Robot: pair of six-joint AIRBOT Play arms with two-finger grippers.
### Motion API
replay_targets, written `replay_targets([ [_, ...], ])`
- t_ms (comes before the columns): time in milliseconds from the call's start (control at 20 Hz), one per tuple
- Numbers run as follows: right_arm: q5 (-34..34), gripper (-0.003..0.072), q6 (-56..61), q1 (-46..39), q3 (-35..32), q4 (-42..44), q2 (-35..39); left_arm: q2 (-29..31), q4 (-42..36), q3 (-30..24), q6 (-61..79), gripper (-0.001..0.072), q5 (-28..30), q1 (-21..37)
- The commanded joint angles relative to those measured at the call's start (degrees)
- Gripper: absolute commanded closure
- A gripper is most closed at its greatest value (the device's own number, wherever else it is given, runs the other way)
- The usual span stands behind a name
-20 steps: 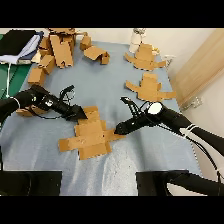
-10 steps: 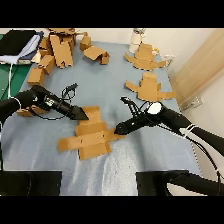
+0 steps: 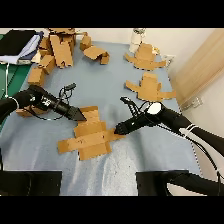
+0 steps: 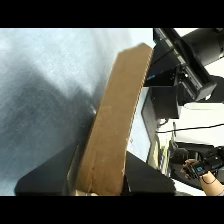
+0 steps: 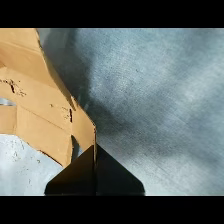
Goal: Fold the box.
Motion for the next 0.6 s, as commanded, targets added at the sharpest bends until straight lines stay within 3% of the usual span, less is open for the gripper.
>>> replay_targets([
  [0, -0.79, 0.0684, 0.02, -0.02, 0.00, 0.00, 0.04, -0.44, 0.11, -0.02, 0.98, 0.0412, -0.59, 0.26],
  [200, -0.76, 0.0684, 0.02, -0.02, 0.00, 0.00, 0.04, -1.77, 0.22, -0.02, 1.40, 0.0422, -0.63, 0.07],
  [250, -0.79, 0.0684, 0.02, -0.02, -0.02, -0.02, 0.04, -1.79, 0.22, 0.00, 1.88, 0.0582, -0.66, 0.09],
  [300, -0.81, 0.0684, 0.02, -0.02, 0.00, -0.02, 0.04, -1.79, 0.15, 0.00, 2.12, 0.0600, -0.63, 0.09],
  [550, -1.18, 0.0684, 0.02, -0.02, -0.02, -0.02, 0.04, -1.81, 0.07, -0.02, 3.41, 0.0602, -0.63, 0.07],
])
